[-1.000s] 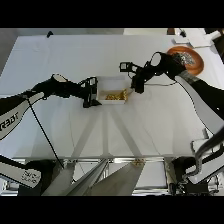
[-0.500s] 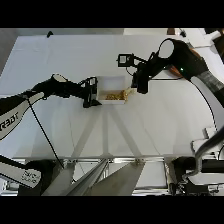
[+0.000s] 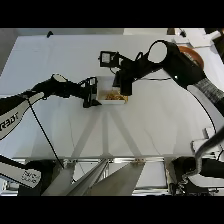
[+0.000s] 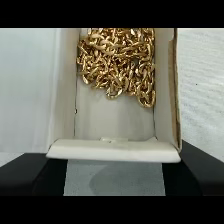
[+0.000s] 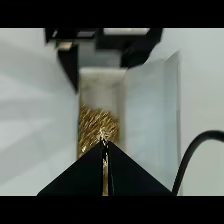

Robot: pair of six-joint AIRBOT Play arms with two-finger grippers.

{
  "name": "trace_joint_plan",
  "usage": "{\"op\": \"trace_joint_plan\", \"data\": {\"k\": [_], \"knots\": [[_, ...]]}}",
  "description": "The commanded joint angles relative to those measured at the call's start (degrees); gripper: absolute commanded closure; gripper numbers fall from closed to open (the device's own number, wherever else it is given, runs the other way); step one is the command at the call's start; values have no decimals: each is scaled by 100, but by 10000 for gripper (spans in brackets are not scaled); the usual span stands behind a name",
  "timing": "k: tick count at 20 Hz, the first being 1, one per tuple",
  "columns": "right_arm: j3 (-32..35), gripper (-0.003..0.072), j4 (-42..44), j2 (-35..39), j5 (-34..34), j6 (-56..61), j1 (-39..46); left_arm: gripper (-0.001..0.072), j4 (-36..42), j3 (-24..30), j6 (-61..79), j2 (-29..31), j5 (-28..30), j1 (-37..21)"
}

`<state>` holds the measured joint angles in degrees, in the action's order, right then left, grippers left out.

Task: Fold the box and place the chain.

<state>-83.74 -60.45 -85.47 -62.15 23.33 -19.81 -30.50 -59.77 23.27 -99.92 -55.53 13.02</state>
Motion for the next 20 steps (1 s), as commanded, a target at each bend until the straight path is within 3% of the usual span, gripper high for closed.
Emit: {"op": "trace_joint_plan", "data": {"k": [1, 5, 9, 10, 12, 13, 20], "knots": [[-4, 678, 96, -31, 1047, 363, -129, 313, -2, -2, 2, 0, 2, -7], [-4, 679, 129, -155, 1119, 393, -131, 314, -2, -2, 2, 0, 0, -7], [-4, 675, -131, -227, 439, 385, -129, 314, -2, -2, 2, 0, 2, -7], [-4, 649, -127, -225, 267, 380, -125, 314, -2, -2, 2, 0, 2, -7], [-4, 340, -131, -221, 136, 358, -125, 314, -2, -2, 2, 0, 0, -7], [-4, 288, -131, -221, 138, 358, -122, 314, -2, -2, 2, 0, 2, -7], [90, 289, -313, 111, 131, 339, 415, 314, -2, -2, 2, 0, 0, -7]]}}
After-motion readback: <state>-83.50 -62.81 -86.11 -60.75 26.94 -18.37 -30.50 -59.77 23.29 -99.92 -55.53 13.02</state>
